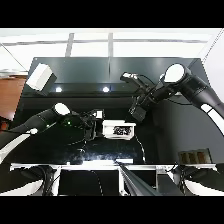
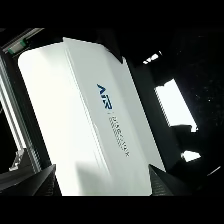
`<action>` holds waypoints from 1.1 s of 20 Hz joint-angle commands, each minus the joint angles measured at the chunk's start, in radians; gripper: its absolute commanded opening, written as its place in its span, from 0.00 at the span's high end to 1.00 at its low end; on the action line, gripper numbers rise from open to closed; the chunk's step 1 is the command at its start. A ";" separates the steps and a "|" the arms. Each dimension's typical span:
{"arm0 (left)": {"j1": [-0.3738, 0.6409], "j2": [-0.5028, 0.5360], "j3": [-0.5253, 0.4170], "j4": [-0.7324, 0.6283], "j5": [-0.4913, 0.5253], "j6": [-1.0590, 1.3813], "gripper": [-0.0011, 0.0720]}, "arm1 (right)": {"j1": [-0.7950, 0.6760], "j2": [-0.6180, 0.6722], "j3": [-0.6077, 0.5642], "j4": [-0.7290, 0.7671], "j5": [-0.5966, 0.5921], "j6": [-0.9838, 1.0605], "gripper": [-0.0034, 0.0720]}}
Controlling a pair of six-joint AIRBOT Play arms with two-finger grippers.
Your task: Fold the box and place the chain.
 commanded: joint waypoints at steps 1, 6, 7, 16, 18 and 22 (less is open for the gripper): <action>0.000 0.000 0.000 0.000 0.000 0.000 0.31 | -0.011 -0.031 -0.001 -0.006 0.023 0.000 0.04; 0.000 0.000 0.000 0.000 0.000 0.000 0.31 | 0.015 -0.055 -0.001 -0.069 0.056 0.008 0.04; 0.000 0.000 0.000 0.000 0.000 0.000 0.31 | 0.021 -0.056 -0.001 -0.089 0.056 0.009 0.04; 0.000 0.000 0.000 0.000 0.000 0.000 0.31 | 0.069 -0.056 0.000 -0.095 0.082 -0.009 0.04; 0.000 0.000 0.000 0.000 0.000 0.000 0.31 | 0.084 -0.056 0.000 -0.132 0.081 -0.008 0.04; 0.000 0.000 0.000 0.000 0.000 0.000 0.31 | 0.097 -0.056 0.000 -0.189 0.051 -0.008 0.04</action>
